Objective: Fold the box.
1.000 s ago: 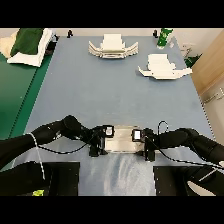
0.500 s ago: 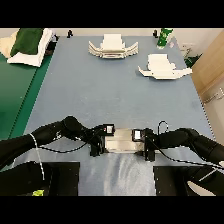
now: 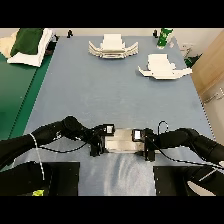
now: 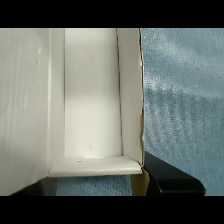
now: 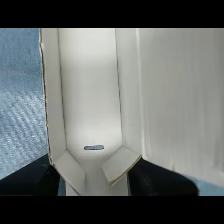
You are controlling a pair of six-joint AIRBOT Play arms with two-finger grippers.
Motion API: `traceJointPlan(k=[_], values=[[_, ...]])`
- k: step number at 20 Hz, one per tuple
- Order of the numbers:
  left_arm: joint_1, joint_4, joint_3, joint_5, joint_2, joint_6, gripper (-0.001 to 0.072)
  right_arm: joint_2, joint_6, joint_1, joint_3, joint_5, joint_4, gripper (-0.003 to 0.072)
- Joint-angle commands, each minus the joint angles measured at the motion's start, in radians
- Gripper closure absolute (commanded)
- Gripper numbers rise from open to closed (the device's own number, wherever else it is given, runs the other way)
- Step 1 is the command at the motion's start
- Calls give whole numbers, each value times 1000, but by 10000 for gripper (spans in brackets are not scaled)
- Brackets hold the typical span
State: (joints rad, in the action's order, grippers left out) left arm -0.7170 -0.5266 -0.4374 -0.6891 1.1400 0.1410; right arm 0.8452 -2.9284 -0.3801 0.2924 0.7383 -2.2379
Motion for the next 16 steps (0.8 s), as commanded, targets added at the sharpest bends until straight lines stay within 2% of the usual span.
traceJointPlan(k=[1,13,14,15,16], values=[[0,0,0,-1,1,0,228,0,0,0,0,0,0,154],[0,0,0,2,1,0,228,3,0,0,0,2,1,152],[0,0,0,2,1,0,228,3,8,0,0,0,8,95],[0,0,0,2,1,0,228,3,32,0,2,0,18,-34],[0,0,0,2,1,0,228,0,74,0,7,7,38,-34]])
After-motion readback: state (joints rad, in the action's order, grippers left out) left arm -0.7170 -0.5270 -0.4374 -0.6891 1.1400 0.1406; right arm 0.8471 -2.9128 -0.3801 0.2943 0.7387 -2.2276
